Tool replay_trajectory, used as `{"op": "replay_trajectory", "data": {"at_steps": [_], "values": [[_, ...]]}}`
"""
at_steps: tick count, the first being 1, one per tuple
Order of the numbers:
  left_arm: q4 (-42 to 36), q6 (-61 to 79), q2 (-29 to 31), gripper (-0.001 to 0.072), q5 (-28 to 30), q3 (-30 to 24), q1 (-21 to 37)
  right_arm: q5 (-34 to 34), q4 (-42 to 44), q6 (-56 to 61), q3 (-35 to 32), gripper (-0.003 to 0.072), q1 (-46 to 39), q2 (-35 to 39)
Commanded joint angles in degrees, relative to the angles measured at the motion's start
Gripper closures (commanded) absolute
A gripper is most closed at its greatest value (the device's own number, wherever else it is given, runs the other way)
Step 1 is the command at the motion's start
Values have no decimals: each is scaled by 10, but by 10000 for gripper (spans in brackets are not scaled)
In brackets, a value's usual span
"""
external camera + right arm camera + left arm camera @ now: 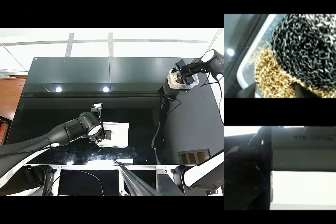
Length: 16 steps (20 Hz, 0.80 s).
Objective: Fold the box and place the chain.
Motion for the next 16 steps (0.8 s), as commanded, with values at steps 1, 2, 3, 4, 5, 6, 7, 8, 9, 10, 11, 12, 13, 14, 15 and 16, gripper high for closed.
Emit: {"op": "replay_trajectory", "data": {"at_steps": [1,2,3,4,5,6,7,8,9,10,11,12,13,14,15,16], "values": [[0,0,0,679,0,0,0,3,5,-11,1,496,4,-6],[-1,0,0,679,0,0,0,3,17,-29,1,593,2,-5],[-1,0,0,678,0,0,0,6,35,-54,1,630,-1,-3],[-2,0,0,679,1,0,0,12,42,-65,1,642,-4,2],[-2,0,0,679,1,0,0,20,41,-81,1,642,-7,10],[-2,0,0,679,1,0,0,24,41,-103,1,644,-11,21],[-2,0,0,679,1,0,0,27,41,-128,1,644,-16,37],[-2,0,0,679,1,0,0,30,41,-151,1,645,-21,54],[-2,0,0,679,1,0,0,33,41,-177,1,645,-25,76],[-6,0,0,679,1,0,0,38,42,-200,1,646,-31,98],[-11,0,0,679,1,0,0,45,43,-222,1,645,-36,120],[-12,0,0,679,1,0,0,51,48,-244,1,645,-42,143],[-13,0,0,678,1,0,0,59,57,-270,1,646,-47,167],[-12,0,0,679,1,0,0,65,66,-293,1,646,-52,191],[-12,0,0,679,1,0,0,70,70,-308,1,646,-55,213],[-12,0,0,679,2,0,0,74,70,-321,1,646,-57,236]]}}
